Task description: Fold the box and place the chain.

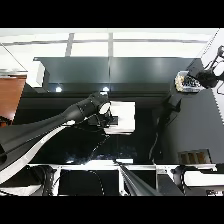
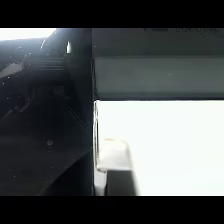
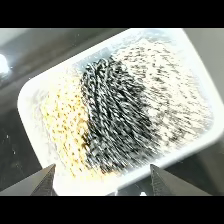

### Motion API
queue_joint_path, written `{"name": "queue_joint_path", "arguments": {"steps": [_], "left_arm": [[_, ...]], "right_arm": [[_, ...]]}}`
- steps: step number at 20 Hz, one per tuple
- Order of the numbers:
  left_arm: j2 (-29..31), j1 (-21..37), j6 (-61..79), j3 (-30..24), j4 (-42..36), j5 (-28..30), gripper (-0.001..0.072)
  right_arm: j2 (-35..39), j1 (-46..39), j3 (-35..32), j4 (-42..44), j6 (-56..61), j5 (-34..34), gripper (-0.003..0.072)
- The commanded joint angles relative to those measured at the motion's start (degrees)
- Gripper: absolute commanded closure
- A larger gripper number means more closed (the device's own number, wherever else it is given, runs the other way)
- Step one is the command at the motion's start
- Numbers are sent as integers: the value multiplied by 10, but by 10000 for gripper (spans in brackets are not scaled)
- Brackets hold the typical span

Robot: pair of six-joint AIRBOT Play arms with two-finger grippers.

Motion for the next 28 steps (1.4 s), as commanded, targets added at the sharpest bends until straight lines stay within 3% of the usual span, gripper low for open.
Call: {"name": "queue_joint_path", "arguments": {"steps": [1, 3, 4, 7, 8, 15, 16, 17, 24, 26, 28], "left_arm": [[0, 0, 0, 0, 0, 0, 679], [0, 0, 0, 0, 0, 0, 679], [0, 0, 0, 0, 0, 0, 679], [0, 0, 0, 0, 0, 0, 679], [0, 0, 0, 0, 0, 0, 679], [0, 0, 0, 0, 0, 0, 679], [0, 0, 0, 0, 0, 0, 679], [0, 0, 0, 0, 0, 0, 679], [0, 0, 0, 0, 0, 0, 679], [0, 0, 0, 0, 0, 0, 679], [0, 0, 0, 0, 0, 0, 679]], "right_arm": [[-95, -12, 84, 29, -19, 52, -24], [-120, -18, 104, 34, -19, 52, -22], [-129, -23, 112, 37, -19, 52, 40], [-146, -40, 125, 39, -19, 44, 46], [-149, -41, 130, 39, -20, 41, 86], [-170, -42, 132, 70, -56, 13, 88], [-171, -42, 132, 69, -60, 13, 109], [-171, -42, 132, 69, -61, 13, 208], [-170, -42, 165, 69, -73, 51, 222], [-170, -42, 172, 69, -75, 72, 601], [-172, -42, 172, 69, -76, 85, 603]]}}
